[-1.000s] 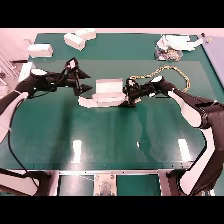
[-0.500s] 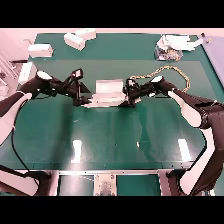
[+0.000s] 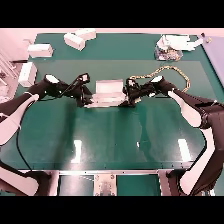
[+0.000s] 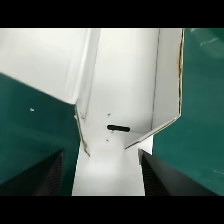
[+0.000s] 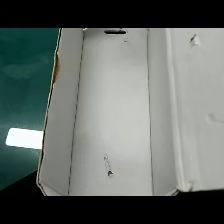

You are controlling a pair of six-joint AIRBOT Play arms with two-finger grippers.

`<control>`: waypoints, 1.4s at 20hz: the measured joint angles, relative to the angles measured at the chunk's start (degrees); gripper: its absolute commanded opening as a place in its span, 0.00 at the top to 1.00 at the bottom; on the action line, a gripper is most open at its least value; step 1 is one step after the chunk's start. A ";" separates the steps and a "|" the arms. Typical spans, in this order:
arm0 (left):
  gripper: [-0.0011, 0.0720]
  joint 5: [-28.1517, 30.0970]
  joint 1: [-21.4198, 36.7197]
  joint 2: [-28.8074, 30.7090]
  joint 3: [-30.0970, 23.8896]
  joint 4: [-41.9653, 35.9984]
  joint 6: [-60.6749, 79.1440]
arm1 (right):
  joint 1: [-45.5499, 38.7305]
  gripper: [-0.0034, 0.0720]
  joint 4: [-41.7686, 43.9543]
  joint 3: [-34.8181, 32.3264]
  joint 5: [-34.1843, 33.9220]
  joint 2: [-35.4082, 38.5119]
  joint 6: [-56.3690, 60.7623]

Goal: Fold the box and place the chain.

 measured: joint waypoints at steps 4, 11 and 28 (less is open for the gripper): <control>0.20 1.49 -0.66 -0.72 -0.07 0.33 -0.04 | 0.00 0.17 0.00 0.00 0.02 0.00 0.00; 0.48 1.14 -1.27 -1.55 -0.07 0.13 -0.28 | 0.00 0.17 0.00 0.00 0.02 0.00 0.00; 0.48 0.09 -2.95 -2.05 0.00 -5.05 0.42 | 0.00 0.17 -0.04 0.00 0.07 0.00 -0.02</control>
